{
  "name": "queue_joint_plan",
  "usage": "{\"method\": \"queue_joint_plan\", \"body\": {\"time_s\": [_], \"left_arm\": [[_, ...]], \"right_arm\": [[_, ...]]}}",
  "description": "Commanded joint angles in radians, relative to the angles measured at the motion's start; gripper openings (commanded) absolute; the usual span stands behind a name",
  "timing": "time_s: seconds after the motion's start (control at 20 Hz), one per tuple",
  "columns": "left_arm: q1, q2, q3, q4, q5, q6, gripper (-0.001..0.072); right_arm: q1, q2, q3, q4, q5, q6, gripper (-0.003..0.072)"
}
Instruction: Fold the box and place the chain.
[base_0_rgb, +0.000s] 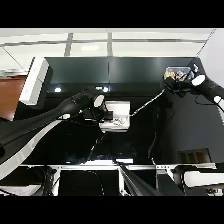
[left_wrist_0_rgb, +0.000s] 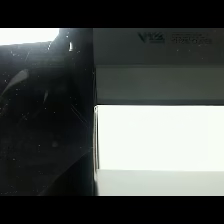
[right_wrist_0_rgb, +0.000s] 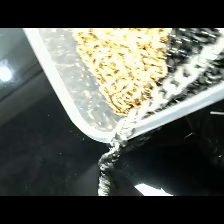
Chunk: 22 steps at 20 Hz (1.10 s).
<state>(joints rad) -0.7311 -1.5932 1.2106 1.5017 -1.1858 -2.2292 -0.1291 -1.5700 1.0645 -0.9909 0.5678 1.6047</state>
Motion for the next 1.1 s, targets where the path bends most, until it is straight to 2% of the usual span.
{"method": "queue_joint_plan", "body": {"time_s": [0.0,0.1,0.2,0.4,0.6,0.8,0.9,1.05], "left_arm": [[0.000,0.000,0.001,-0.001,-0.002,0.000,0.0031],[0.000,0.000,0.001,-0.001,-0.002,0.000,0.0031],[0.000,0.000,0.001,0.000,0.000,0.000,0.0031],[0.000,0.000,0.001,0.000,-0.001,0.000,0.0031],[0.000,0.000,0.001,0.000,-0.001,0.000,0.0031],[0.000,0.000,0.001,0.001,-0.001,0.000,0.0031],[0.000,0.000,0.001,0.001,0.001,0.000,0.0031],[0.000,0.000,0.001,0.000,-0.001,0.000,0.0031]], "right_arm": [[0.012,-0.002,0.008,0.013,0.032,-0.055,0.0018],[0.013,0.044,0.010,0.011,0.111,-0.119,0.0017],[0.013,0.146,0.010,0.011,0.217,-0.193,0.0017],[0.013,0.452,0.010,0.013,0.411,-0.237,0.0017],[0.013,0.745,0.016,0.128,0.467,-0.240,0.0016],[0.013,0.853,0.034,0.278,0.582,-0.282,0.0016],[0.013,0.857,0.034,0.431,0.651,-0.290,0.0017],[0.089,0.856,0.034,0.542,0.621,-0.315,0.0017]]}}
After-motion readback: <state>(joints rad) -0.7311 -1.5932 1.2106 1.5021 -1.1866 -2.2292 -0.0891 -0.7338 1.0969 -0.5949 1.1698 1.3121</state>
